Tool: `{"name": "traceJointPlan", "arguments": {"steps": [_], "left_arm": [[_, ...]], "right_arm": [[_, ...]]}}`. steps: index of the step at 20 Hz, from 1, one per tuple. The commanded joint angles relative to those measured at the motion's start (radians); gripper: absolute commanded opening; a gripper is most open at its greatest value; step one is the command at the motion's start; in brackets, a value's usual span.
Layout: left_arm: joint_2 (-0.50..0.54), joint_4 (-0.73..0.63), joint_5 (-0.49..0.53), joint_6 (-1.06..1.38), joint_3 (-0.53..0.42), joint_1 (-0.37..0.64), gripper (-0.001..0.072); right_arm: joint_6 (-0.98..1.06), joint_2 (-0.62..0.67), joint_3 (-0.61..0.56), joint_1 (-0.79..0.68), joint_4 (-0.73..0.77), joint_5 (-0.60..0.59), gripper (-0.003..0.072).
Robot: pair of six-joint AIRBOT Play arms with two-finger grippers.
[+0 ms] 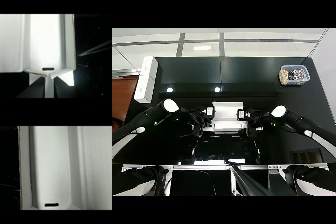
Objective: Fold the box and place the chain.
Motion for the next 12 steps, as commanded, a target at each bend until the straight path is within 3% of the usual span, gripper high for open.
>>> {"name": "traceJointPlan", "arguments": {"steps": [1, 6, 12], "left_arm": [[-0.007, -0.022, 0.022, 0.002, 0.005, -0.026, 0.0135], [-0.022, -0.147, 0.113, 0.002, 0.005, -0.075, 0.0136], [-0.043, -0.143, 0.115, 0.0, 0.005, -0.094, 0.0129]], "right_arm": [[0.0, -0.001, 0.0, 0.001, 0.0, 0.0, 0.0393], [0.0, -0.001, 0.0, 0.001, 0.0, 0.0, 0.0393], [0.0, -0.001, 0.0, 0.001, 0.0, 0.0, 0.0393]]}}
